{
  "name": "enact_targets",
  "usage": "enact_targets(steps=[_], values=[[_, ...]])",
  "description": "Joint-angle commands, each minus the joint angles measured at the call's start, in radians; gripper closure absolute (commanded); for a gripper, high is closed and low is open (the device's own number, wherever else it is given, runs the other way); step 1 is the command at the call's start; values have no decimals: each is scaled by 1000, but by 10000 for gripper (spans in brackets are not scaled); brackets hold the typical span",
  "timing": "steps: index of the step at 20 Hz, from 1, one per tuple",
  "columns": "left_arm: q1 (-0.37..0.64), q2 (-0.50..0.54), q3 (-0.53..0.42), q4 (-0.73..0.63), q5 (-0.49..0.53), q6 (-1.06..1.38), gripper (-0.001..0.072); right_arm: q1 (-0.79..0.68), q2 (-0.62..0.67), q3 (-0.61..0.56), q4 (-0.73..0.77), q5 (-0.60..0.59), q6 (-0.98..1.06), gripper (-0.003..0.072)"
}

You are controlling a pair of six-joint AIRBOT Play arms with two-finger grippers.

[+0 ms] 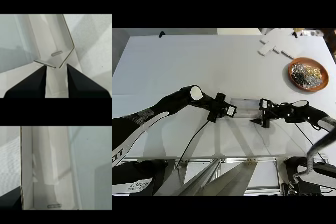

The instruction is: Fold the box and place the chain.

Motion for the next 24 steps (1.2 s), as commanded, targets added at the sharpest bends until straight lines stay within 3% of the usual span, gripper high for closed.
enact_targets(steps=[1, 11, 14, 20, 24], values=[[-9, 1, 0, -15, -28, 2, 460, 0, 0, 0, 8, -6, 5, 231], [-33, 3, 0, -58, 102, -77, 461, 0, 0, 0, 8, -6, 5, 231], [-18, 38, 0, -44, 68, -124, 461, 0, 0, 0, 8, -6, 5, 231], [83, 121, 0, 103, -99, -192, 461, 0, 0, 0, 8, -6, 5, 231], [81, 85, 0, 60, -27, -135, 461, 0, 0, 0, 8, -6, 5, 231]])
